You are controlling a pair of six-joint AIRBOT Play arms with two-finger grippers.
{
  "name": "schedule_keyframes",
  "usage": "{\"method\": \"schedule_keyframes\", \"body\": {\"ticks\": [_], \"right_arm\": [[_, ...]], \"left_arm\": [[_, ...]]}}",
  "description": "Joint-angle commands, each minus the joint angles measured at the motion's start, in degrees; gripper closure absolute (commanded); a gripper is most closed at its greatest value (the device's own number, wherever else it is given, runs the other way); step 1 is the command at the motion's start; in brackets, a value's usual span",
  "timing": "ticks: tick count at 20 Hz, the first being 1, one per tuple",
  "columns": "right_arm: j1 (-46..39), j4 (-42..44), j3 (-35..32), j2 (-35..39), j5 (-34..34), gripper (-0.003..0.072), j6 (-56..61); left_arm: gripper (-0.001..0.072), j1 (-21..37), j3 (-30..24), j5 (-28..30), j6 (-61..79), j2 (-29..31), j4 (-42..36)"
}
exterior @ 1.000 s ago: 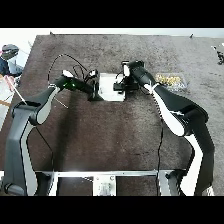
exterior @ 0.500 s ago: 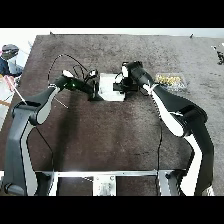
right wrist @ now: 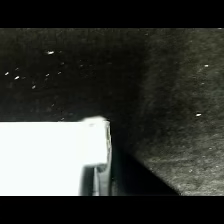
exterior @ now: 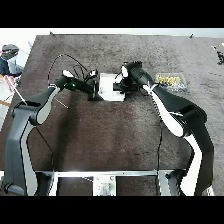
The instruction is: Fold the box and place the chain.
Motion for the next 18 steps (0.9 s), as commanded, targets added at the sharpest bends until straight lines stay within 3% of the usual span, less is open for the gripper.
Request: {"method": "schedule_keyframes", "body": {"ticks": [1,4,5,6,7,11,12,13,14,18], "right_arm": [[-0.1,-0.2,0.1,0.1,-0.2,0.0453,0.9],[-0.1,-0.1,0.1,0.7,-0.2,0.0438,0.9],[-0.1,-0.1,0.1,0.9,-0.2,0.0270,0.8],[-0.1,0.2,0.1,1.0,0.0,0.0195,0.0],[-0.1,0.3,0.1,1.0,0.5,0.0195,0.0],[-0.1,0.5,0.1,1.0,1.7,0.0203,-1.1],[-0.1,0.9,0.1,1.0,1.7,0.0274,-1.9],[-0.1,0.9,0.1,1.0,1.7,0.0435,-2.1],[-0.1,1.0,0.1,0.9,1.5,0.0471,-2.1],[-0.1,0.9,0.1,0.4,1.6,0.0473,-2.1]], "left_arm": [[0.0172,0.0,0.0,0.0,0.1,0.0,0.0],[0.0171,0.0,0.0,0.0,0.1,0.0,0.0],[0.0171,0.0,0.0,0.0,0.1,0.0,0.0],[0.0171,0.0,0.0,0.0,0.1,0.0,0.0],[0.0172,0.0,0.0,0.0,0.1,0.0,0.0],[0.0172,0.0,0.0,0.0,0.1,0.0,-0.2],[0.0172,0.0,0.0,0.0,0.1,0.0,-0.3],[0.0172,0.0,0.0,0.0,0.1,0.0,-0.3],[0.0172,0.0,0.0,0.0,0.1,0.0,-0.3],[0.0172,0.0,0.0,0.0,0.1,0.0,-0.3]]}}
